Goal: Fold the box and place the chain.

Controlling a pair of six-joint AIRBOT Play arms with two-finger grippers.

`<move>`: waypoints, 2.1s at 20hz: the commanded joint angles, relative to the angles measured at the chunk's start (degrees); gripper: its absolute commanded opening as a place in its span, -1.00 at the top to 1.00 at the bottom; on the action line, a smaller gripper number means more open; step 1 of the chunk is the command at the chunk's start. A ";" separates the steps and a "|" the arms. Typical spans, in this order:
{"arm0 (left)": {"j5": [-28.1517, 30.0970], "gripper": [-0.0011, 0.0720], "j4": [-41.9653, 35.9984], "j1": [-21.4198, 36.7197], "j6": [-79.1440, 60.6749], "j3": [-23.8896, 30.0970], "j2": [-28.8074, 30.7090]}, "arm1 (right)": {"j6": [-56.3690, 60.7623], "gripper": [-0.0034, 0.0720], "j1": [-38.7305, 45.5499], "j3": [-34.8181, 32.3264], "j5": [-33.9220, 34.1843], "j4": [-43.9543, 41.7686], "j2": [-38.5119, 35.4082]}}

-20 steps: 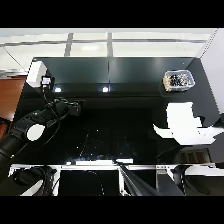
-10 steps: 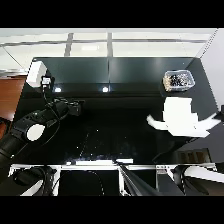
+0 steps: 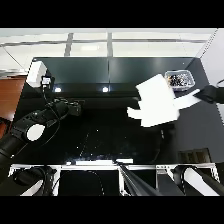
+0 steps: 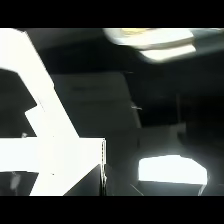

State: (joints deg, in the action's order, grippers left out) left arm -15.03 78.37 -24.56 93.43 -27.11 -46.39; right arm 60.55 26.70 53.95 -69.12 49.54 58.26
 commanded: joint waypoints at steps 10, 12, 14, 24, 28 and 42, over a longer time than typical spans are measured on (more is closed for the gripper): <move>-0.11 -0.97 -4.81 0.00 0.00 0.00 -0.22 | 6.10 0.88 -37.46 -38.10 41.79 -16.41 -13.68; -1.57 -0.96 -8.94 0.09 -0.02 -0.66 -1.70 | 6.10 0.88 -39.54 -40.26 42.66 -16.52 -13.68; -8.57 -0.94 -12.28 1.36 -0.61 -3.78 -5.29 | 6.08 0.88 -40.04 -40.89 42.38 -16.46 -13.70; -48.59 -0.92 -51.34 13.44 -34.53 -25.94 -39.82 | 6.05 0.87 -40.02 -40.89 43.25 -16.46 -13.68; -54.77 -0.93 -46.99 10.27 -34.56 -33.05 -48.70 | 6.05 0.87 -40.04 -40.89 43.25 -16.46 -13.70; -73.90 0.06 -40.85 4.96 -40.81 -50.21 -63.10 | 6.05 0.87 -40.04 -40.89 43.25 -16.48 -13.70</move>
State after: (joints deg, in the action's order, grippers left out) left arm -84.88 34.92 -18.72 53.36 -74.24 -107.33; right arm 66.57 -13.30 13.08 -25.85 33.06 44.60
